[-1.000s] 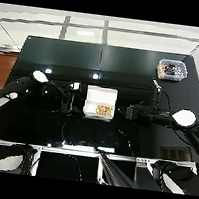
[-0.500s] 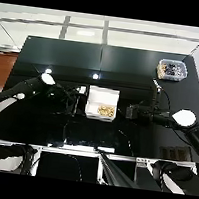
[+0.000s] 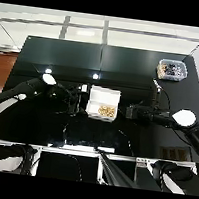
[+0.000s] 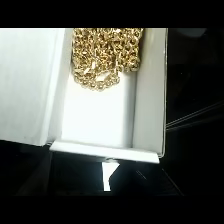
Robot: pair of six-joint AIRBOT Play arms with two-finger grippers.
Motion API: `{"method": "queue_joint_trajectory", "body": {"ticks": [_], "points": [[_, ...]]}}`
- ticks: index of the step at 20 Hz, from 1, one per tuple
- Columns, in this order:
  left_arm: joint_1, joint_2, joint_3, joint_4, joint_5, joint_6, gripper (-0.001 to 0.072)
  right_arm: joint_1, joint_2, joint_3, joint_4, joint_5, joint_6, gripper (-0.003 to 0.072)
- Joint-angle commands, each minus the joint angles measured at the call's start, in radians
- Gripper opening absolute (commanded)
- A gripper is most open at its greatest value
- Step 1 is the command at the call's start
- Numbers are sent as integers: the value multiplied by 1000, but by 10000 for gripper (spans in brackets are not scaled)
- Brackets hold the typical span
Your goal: Fold the box and place the chain.
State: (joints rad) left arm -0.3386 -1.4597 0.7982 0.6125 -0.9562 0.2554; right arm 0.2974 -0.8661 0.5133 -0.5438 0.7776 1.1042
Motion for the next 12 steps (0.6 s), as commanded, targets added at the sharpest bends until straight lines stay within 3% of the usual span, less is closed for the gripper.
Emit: {"method": "queue_joint_trajectory", "body": {"ticks": [1,3,4,5,7,8,9,11,12], "points": [[-19,0,2,-3,14,4,715,0,-1,1,0,-1,0,315],[-26,0,2,2,5,3,671,0,-1,1,0,-3,0,315],[-29,0,2,0,-1,3,546,0,-1,1,0,-11,0,315],[-31,0,2,0,-10,3,374,0,-1,1,0,-30,0,315],[-33,0,2,0,-15,2,341,0,-1,1,12,-114,2,325],[-33,0,2,0,-17,2,341,0,-1,1,45,-192,29,587],[-33,0,2,0,-17,2,341,0,-1,2,89,-281,43,711],[-33,0,2,0,-16,-2,333,-3,-29,27,125,-403,44,710],[-33,0,2,0,-16,-1,333,-7,-69,61,127,-406,44,709]]}}
